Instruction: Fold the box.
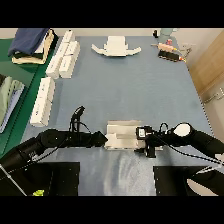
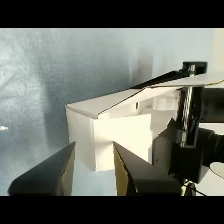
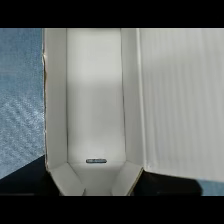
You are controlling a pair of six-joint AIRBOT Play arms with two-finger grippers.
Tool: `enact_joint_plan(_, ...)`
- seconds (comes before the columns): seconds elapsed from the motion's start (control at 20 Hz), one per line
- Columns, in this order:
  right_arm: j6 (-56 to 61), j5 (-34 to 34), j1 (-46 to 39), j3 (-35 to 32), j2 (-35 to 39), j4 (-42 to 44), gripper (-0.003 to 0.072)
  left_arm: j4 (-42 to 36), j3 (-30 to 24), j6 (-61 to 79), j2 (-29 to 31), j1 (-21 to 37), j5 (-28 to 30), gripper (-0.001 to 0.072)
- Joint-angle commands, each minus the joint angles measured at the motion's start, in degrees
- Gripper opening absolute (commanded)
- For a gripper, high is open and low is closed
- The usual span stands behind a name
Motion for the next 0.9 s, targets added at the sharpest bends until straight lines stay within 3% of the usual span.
enact_joint_plan(0.0, 0.0, 0.0, 0.0, 0.0, 0.0, 0.0, 0.0505, 1.4, 1.6, -3.5, -3.2, -1.5, -1.4, 0.0365)
enact_joint_plan(0.2, 0.0, 0.0, 0.0, 0.0, 0.0, 0.0, 0.0505, 15.2, 6.9, -18.2, -7.9, -6.3, -0.9, 0.0360)
enact_joint_plan(0.4, 0.0, 0.0, 0.0, 0.0, 0.0, 0.0, 0.0505, 31.8, 13.1, -34.6, -11.8, -9.8, -7.1, 0.0360)
enact_joint_plan(0.85, 0.0, 0.0, 0.0, 0.0, 0.0, 0.0, 0.0505, 42.8, 25.5, -48.0, -21.8, -16.4, -19.9, 0.0359)
